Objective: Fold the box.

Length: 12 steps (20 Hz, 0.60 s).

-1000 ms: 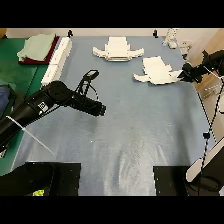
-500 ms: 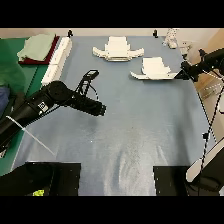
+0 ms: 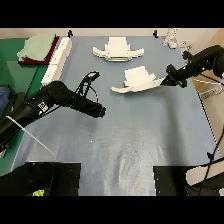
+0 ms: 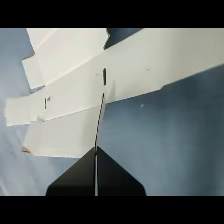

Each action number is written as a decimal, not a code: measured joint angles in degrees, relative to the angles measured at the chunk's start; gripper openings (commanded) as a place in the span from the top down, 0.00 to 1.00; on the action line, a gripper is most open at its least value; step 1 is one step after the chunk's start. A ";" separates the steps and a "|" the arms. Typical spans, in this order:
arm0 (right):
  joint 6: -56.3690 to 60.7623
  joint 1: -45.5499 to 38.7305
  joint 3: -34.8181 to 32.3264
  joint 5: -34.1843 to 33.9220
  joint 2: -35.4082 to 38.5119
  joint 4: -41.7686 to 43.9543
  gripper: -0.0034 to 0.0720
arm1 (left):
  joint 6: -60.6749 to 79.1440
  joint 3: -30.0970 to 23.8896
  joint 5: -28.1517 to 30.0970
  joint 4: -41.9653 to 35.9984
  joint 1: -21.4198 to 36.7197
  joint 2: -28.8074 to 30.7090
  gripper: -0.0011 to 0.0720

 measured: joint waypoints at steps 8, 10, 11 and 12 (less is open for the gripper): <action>10.84 13.88 -41.62 16.46 32.35 -0.44 0.95 | 0.02 0.00 -5.01 0.04 0.39 0.07 0.97; 12.90 15.54 -46.38 18.99 35.89 -0.44 0.70 | 0.04 0.00 -5.53 0.04 1.27 0.07 0.97; 13.57 15.98 -47.82 19.71 36.96 -0.50 0.35 | 0.07 0.00 -5.75 0.02 1.75 0.07 0.97; 13.73 16.17 -48.54 20.22 37.68 -0.76 0.29 | 0.11 0.00 -5.84 0.04 2.23 0.09 0.97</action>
